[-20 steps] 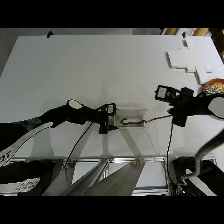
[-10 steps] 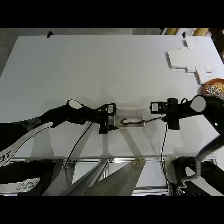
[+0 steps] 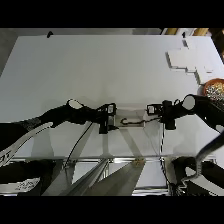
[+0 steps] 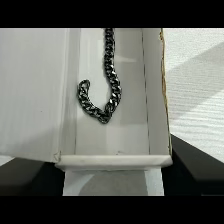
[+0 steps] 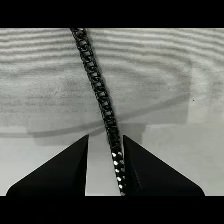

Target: Fold the box and place the chain.

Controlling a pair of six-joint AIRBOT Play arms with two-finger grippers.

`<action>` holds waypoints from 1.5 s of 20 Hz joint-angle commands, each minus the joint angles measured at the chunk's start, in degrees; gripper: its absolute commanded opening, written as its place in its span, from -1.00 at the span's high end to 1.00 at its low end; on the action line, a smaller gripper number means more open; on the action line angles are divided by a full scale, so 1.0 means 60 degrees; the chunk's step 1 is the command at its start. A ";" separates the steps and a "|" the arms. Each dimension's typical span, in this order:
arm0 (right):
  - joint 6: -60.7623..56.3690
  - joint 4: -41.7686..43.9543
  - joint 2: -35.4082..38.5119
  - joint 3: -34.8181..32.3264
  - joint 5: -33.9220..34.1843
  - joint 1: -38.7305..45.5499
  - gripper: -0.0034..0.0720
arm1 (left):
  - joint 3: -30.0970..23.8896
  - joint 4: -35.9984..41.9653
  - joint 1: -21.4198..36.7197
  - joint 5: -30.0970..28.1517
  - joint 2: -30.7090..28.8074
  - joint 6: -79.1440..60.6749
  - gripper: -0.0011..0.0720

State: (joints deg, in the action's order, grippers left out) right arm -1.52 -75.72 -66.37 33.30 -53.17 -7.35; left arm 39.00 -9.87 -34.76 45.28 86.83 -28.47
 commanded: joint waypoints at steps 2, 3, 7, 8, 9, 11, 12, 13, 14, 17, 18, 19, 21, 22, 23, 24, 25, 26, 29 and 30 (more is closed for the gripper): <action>0.0084 0.0018 -0.0280 -0.0007 0.0113 0.0004 0.69 | 0.0007 -0.0004 0.0004 0.0000 0.0000 -0.0004 0.67; 0.0084 0.0015 -0.0244 -0.0007 0.0029 0.0004 0.84 | 0.0007 -0.0004 0.0004 0.0000 0.0000 -0.0004 0.67; 0.0084 -0.0091 0.0124 -0.0007 -0.0073 0.0004 0.86 | 0.0007 -0.0004 0.0004 0.0000 0.0000 -0.0004 0.67; 0.0084 -0.0087 0.0306 -0.0007 -0.0153 0.0004 0.86 | 0.0007 -0.0004 0.0004 -0.0004 0.0000 -0.0004 0.67; 0.0084 -0.0084 0.0532 -0.0007 -0.0248 0.0004 0.86 | 0.0007 0.0000 0.0004 -0.0004 0.0000 -0.0004 0.67; 0.0076 -0.0007 0.1195 -0.0007 -0.0437 0.0004 0.86 | 0.0007 -0.0004 0.0004 0.0000 0.0000 -0.0004 0.67; 0.0076 0.0106 0.1606 -0.0007 -0.0546 0.0004 0.86 | 0.0007 0.0000 0.0004 0.0000 -0.0004 -0.0004 0.67; 0.0080 0.0404 0.2087 -0.0007 -0.0594 0.0004 0.86 | 0.0007 -0.0004 0.0004 0.0000 0.0000 -0.0004 0.67; 0.0084 0.1016 0.2597 -0.0007 -0.0648 0.0004 0.86 | 0.0007 -0.0004 0.0004 0.0000 -0.0004 -0.0004 0.67; 0.0095 0.3424 0.3745 -0.0007 -0.0710 -0.0160 0.86 | 0.0007 0.0000 0.0004 0.0000 0.0000 -0.0004 0.67; 0.0095 0.4025 0.3927 -0.0007 -0.0754 -0.0372 0.86 | 0.0007 -0.0004 0.0004 0.0000 0.0000 -0.0004 0.67; 0.0095 0.4492 0.3993 -0.0007 -0.0787 -0.0667 0.86 | 0.0007 0.0000 0.0007 -0.0004 0.0000 -0.0004 0.67; 0.0095 0.5118 0.3931 -0.0007 -0.0517 -0.1581 0.86 | 0.0007 -0.0004 0.0004 0.0000 0.0000 -0.0004 0.67; 0.0091 0.5253 0.3880 -0.0007 -0.0135 -0.2171 0.86 | 0.0007 -0.0004 0.0004 0.0000 -0.0004 -0.0004 0.67; 0.0091 0.5304 0.3814 -0.0007 0.0317 -0.2747 0.86 | 0.0007 -0.0004 0.0004 0.0000 0.0000 -0.0004 0.67; 0.0087 0.5326 0.3723 -0.0007 0.0834 -0.3348 0.86 | 0.0007 -0.0004 0.0004 0.0000 0.0000 -0.0004 0.67; 0.0084 0.5344 0.3599 -0.0007 0.1286 -0.3858 0.86 | 0.0007 -0.0004 0.0004 -0.0004 0.0000 -0.0004 0.67; 0.0084 0.5344 0.3435 -0.0007 0.1683 -0.4346 0.86 | 0.0007 -0.0004 0.0004 0.0000 0.0000 -0.0004 0.67; 0.0076 0.5337 0.2849 -0.0007 0.2229 -0.5045 0.86 | 0.0007 -0.0004 0.0004 0.0000 -0.0004 -0.0004 0.67; 0.0040 0.5337 0.2648 -0.0007 0.2244 -0.5049 0.86 | 0.0007 0.0000 0.0007 0.0000 -0.0004 -0.0004 0.67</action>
State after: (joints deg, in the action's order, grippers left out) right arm -0.97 -44.58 -47.79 33.19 -43.72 -33.87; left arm 39.00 -9.87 -34.76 45.30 86.83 -28.47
